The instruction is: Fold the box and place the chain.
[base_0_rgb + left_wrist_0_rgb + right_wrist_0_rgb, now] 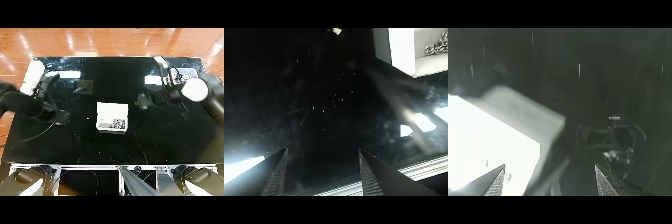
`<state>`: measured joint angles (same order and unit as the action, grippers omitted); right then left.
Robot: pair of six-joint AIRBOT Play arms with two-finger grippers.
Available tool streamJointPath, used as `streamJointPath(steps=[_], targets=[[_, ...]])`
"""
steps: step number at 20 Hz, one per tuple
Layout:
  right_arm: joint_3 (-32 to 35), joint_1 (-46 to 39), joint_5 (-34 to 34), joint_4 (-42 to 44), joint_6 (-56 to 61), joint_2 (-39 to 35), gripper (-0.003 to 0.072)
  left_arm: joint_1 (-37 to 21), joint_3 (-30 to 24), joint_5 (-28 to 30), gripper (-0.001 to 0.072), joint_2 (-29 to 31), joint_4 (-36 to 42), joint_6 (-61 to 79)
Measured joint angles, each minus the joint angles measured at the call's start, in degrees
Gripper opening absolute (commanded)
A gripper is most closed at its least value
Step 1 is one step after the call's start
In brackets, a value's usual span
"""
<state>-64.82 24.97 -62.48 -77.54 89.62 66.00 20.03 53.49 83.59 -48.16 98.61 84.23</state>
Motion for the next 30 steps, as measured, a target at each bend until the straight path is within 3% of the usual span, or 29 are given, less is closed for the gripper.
streamJointPath(steps=[5,9,13,18,30], targets=[[-17.25,-0.42,-2.08,3.34,-1.77,19.78,0.0720,-7.87,-13.60,-6.49,0.0548,10.16,7.82,2.64],[-22.60,-0.42,-7.37,16.09,-10.38,27.82,0.0720,-9.31,-18.16,-9.88,0.0549,12.13,9.86,3.58],[-24.04,0.02,-16.50,22.73,-18.40,30.21,0.0720,-9.68,-19.41,-15.76,0.0549,12.68,11.26,3.93],[-24.28,2.01,-25.09,22.75,-23.61,30.93,0.0720,-9.86,-19.78,-19.89,0.0549,12.85,12.46,4.09],[-24.20,7.15,-32.30,19.10,-28.92,31.02,0.0720,-9.88,-19.87,-22.53,0.0549,12.87,13.29,4.09]])
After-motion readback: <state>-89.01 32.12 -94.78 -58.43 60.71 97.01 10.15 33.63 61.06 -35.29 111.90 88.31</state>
